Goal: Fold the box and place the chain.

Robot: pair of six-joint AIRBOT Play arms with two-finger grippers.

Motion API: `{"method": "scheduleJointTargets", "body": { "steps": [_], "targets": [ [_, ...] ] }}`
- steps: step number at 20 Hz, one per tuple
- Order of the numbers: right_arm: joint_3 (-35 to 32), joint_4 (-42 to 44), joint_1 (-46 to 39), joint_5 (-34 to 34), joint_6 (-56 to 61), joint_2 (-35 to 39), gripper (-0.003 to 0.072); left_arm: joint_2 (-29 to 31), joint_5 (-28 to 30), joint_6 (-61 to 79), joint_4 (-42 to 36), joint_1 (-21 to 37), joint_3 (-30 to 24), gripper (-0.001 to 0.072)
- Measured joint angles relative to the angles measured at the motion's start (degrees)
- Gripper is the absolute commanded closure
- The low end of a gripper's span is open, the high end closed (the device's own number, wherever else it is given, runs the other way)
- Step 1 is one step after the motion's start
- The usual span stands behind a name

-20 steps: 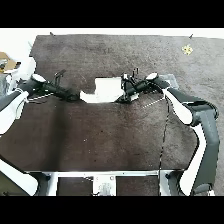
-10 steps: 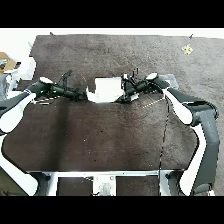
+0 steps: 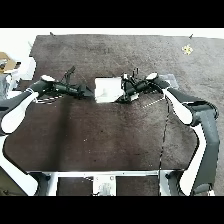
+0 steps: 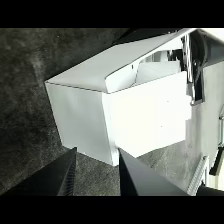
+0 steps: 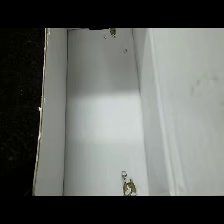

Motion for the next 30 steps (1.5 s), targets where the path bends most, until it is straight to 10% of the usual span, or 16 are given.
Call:
{"method": "scheduleJointTargets", "body": {
  "steps": [30],
  "targets": [
    [0.0,0.0,0.0,0.0,0.0,0.0,0.0139,-0.57,3.85,-41.62,41.44,-15.26,18.78,0.0399]
  ]
}}
